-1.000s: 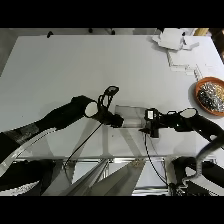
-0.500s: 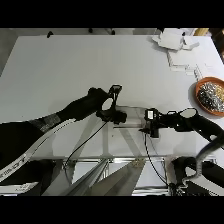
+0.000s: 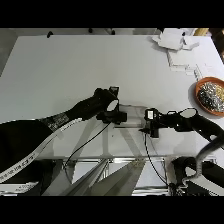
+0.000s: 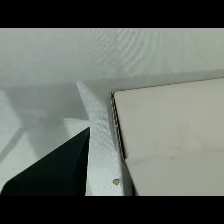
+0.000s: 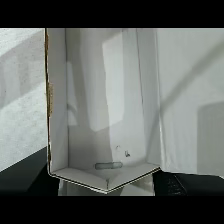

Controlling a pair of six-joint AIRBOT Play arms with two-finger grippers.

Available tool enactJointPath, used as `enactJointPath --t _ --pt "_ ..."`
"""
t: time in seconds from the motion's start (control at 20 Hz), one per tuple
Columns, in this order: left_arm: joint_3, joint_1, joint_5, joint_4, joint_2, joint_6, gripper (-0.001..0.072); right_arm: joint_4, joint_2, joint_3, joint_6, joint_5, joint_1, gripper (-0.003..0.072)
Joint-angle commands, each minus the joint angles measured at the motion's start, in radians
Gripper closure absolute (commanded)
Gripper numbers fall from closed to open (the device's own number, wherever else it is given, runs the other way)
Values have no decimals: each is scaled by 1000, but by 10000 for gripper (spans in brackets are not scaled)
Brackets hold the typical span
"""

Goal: Fold the box and place the chain.

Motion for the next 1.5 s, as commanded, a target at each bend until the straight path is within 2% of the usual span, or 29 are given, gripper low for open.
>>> enactJointPath --t 0.0,0.05,0.1,0.15,0.25,0.3,0.45,0.55,0.6,0.8,0.85,1.0,1.1,1.15,1.3,1.45 --pt "2 -19 -3 5 -20 -5 466 0 0 0 0 0 0 285" --pt "2 -23 -3 11 -24 -5 468 0 0 0 0 0 0 285" --pt "2 -26 -3 17 -28 -5 517 0 0 0 0 0 0 285" --pt "2 -29 -3 21 -30 -5 524 0 0 0 0 0 0 285" --pt "2 -29 -1 24 -31 -5 672 0 0 0 0 0 0 285" --pt "2 -29 -1 25 -31 -5 708 0 0 0 0 0 0 285" --pt "2 -29 -1 31 -31 -6 707 0 0 0 0 0 0 285" --pt "2 -29 0 31 -30 -6 631 0 0 0 0 0 0 285" --pt "2 -29 0 31 -30 -6 619 0 0 0 0 0 0 285" --pt "2 -29 3 31 -29 -6 630 0 0 0 0 0 0 285" --pt "2 -29 3 31 -29 -5 709 0 0 0 0 0 0 285" --pt "2 -27 2 30 -28 -5 701 0 0 0 0 0 0 285" --pt "2 -26 2 31 -16 2 532 0 0 0 0 0 0 285" --pt "2 -23 2 30 -3 28 484 0 0 0 0 0 0 285" --pt "2 -6 3 18 42 121 485 0 0 0 0 0 0 285" --pt "2 19 -45 -17 93 240 485 0 0 0 0 0 0 285"
